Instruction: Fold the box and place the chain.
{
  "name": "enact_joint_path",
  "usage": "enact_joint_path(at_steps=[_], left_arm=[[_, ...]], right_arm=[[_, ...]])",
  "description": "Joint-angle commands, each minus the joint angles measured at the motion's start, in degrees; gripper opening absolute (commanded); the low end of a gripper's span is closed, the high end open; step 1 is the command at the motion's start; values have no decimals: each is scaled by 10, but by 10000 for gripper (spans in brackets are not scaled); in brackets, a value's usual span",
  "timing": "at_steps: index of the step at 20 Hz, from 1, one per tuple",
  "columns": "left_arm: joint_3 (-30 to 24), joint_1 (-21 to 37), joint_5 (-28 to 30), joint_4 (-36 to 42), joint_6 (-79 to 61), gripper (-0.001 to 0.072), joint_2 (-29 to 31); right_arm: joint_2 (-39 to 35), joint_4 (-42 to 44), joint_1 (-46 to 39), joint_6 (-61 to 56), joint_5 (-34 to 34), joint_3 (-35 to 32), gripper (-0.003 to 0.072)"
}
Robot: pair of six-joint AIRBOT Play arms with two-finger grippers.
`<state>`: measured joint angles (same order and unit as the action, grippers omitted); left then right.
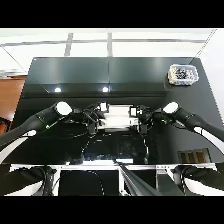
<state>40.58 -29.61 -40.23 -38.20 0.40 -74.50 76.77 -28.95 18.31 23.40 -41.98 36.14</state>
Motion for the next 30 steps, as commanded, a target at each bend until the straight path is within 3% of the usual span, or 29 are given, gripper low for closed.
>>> enact_joint_path(at_steps=[1,2,3,5,6,7,8,9,10,11,12,13,15,17,19,23,26,28,30], left_arm=[[0,0,7,44,0,271,-15],[0,0,10,44,0,205,-15],[0,0,10,44,0,83,-15],[0,0,8,44,0,71,-15],[0,0,8,44,0,163,-15],[0,0,8,44,0,361,-15],[0,0,7,44,0,360,-15],[0,0,7,42,0,263,-15],[0,0,6,42,0,64,-15],[0,-1,5,43,1,150,-15],[0,0,4,48,1,414,-15],[1,0,4,47,3,471,-15],[4,2,-1,31,15,236,-5],[14,21,-28,26,119,228,13],[32,70,-114,-20,206,27,39],[37,176,-231,-126,330,25,111],[24,266,-266,-205,640,26,114],[-7,322,-295,-169,748,27,90],[-44,351,-301,-93,737,26,61]], right_arm=[[0,0,0,0,0,0,67],[0,0,0,0,0,0,67],[0,0,0,0,0,0,67],[0,0,0,0,0,0,67],[0,0,0,0,0,0,67],[0,0,0,0,0,0,67],[0,0,0,0,0,0,67],[0,0,0,0,0,0,67],[0,0,0,0,0,0,67],[0,0,0,0,0,0,67],[0,0,0,0,0,0,67],[0,0,0,0,0,0,67],[0,0,0,0,0,0,67],[0,0,0,0,0,0,67],[0,0,0,0,0,0,67],[0,0,0,0,0,0,67],[0,0,0,0,0,0,67],[0,0,0,0,0,0,67],[0,0,0,0,0,0,67]])
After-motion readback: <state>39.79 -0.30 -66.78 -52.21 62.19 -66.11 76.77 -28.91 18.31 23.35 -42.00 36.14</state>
